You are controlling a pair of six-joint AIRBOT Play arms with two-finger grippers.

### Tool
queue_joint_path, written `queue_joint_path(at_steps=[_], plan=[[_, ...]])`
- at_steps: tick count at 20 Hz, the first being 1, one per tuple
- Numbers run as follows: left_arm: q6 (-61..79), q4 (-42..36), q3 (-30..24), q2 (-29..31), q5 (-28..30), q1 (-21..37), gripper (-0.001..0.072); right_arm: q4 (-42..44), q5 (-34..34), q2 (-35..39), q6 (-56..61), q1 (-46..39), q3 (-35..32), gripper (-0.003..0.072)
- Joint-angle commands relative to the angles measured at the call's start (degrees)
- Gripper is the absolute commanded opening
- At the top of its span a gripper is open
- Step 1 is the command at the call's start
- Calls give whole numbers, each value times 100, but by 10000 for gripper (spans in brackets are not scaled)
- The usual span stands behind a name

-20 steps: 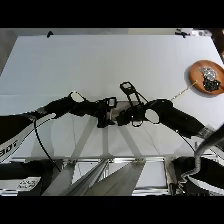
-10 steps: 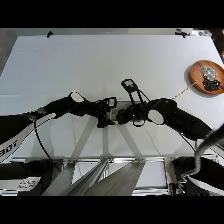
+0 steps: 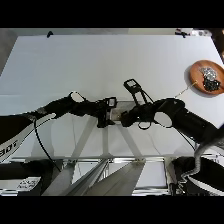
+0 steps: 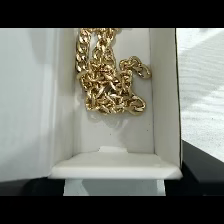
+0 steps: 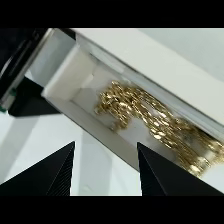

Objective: Fold the box and place the chain.

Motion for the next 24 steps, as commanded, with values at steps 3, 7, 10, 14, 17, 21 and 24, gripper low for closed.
queue_joint_path(at_steps=[3, 7, 10, 14, 17, 21, 24], plan=[[2, 2, 0, 0, 2, -2, 276, -2286, 2308, 1067, 791, -9, 0, 401], [2, 2, 0, 0, 2, -2, 276, -2457, 2000, 1202, 667, -1036, -9, 419], [2, 2, 0, 0, 0, -2, 276, -1537, 1158, 942, -282, -2223, -9, 414], [2, 2, 0, 0, 2, -2, 276, -1377, 957, -66, -649, -3370, -9, 415], [2, 2, 0, 0, 2, -2, 276, -1565, 203, -592, -579, -4164, -7, 411], [2, 2, 0, 0, 2, -2, 276, -1493, -350, -927, -472, -5313, -7, 400], [0, 2, 0, 0, 0, -2, 276, -1250, -378, -1043, -721, -5593, -7, 398]])
